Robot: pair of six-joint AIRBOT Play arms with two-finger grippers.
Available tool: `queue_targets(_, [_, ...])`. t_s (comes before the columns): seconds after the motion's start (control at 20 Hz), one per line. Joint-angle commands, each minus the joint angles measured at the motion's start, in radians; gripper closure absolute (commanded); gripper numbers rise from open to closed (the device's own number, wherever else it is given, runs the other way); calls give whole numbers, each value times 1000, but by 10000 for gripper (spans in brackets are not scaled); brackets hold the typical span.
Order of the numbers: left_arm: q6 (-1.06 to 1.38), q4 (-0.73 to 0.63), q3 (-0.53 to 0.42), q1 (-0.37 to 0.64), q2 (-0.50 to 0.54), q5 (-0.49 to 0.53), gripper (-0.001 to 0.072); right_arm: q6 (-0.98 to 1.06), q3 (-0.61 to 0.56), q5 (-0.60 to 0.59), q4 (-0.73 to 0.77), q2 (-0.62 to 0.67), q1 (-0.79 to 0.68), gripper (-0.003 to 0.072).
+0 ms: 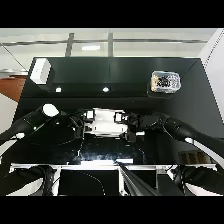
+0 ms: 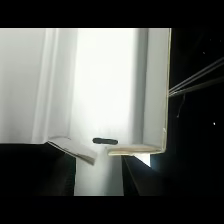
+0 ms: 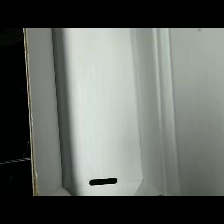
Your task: Fold the box and place the chain.
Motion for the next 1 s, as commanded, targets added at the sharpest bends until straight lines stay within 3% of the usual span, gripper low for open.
queue_targets(0.0, [-5, -64, 1, -1, 0, 8, 381, 0, 0, 0, 0, 0, 0, 151])
queue_targets(0.1, [-5, -69, 1, -1, -1, -28, 478, 0, 0, 0, 0, 0, 0, 151])
queue_targets(0.25, [-6, -70, 1, -1, -5, -65, 496, 0, 0, 1, 0, 0, 0, 151])
queue_targets(0.3, [-5, -70, 1, -1, -5, -64, 562, 0, 0, 1, 0, 0, 0, 151])
queue_targets(0.35, [-5, -72, 1, -1, -5, -64, 573, 0, 0, 1, 0, 0, 0, 151])
queue_targets(0.7, [5, -140, 1, -8, -37, -58, 573, 0, 0, 1, 0, 0, 0, 151])
queue_targets(0.95, [10, -140, 1, -15, -38, 21, 566, 0, 0, 1, 0, 0, 0, 151])
